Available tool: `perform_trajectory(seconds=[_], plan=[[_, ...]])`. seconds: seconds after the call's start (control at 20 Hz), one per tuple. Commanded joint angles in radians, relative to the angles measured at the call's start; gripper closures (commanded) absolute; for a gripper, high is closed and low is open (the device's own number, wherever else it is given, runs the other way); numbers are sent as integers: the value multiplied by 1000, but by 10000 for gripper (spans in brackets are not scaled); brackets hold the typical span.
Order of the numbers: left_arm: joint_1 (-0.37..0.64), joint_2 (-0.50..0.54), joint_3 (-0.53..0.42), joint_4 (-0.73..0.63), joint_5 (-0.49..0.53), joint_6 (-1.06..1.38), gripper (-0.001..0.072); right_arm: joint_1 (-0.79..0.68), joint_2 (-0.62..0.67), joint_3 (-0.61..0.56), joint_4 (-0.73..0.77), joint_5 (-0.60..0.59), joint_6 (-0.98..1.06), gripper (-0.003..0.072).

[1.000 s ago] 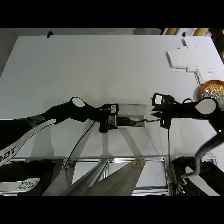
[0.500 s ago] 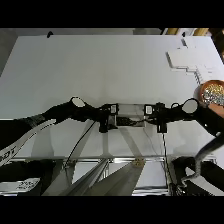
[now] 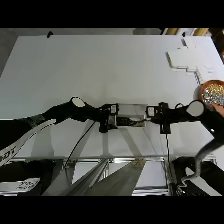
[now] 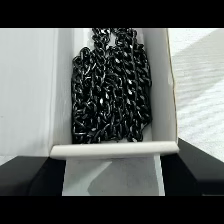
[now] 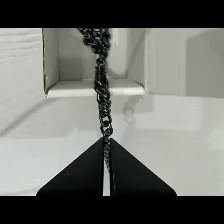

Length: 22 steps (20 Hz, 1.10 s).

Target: Fold the box and place the chain.

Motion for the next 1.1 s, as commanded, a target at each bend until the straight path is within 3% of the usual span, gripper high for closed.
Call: perform_trajectory(seconds=[0.0, 0.2, 0.3, 0.65, 0.75, 0.85, 1.05], plan=[[0, 0, 0, 0, 0, 0, 628, 1, 145, 0, 51, 16, 87, 666], [0, 0, 0, 0, 0, 0, 628, 12, 196, 0, 409, 54, 92, 665], [0, 0, 0, 0, 0, 0, 628, 83, 186, 0, 481, 12, 92, 665], [0, 0, 0, 0, 0, 0, 628, 385, 35, 0, 486, -339, 182, 665], [0, 0, 0, 0, 0, 0, 628, 399, -13, 0, 486, -345, 182, 655], [0, 0, 0, 0, 0, 0, 628, 399, -18, 1, 475, -347, 182, 479], [0, 0, 0, 0, 0, 0, 628, 290, 40, 30, 399, -229, 181, 467]])
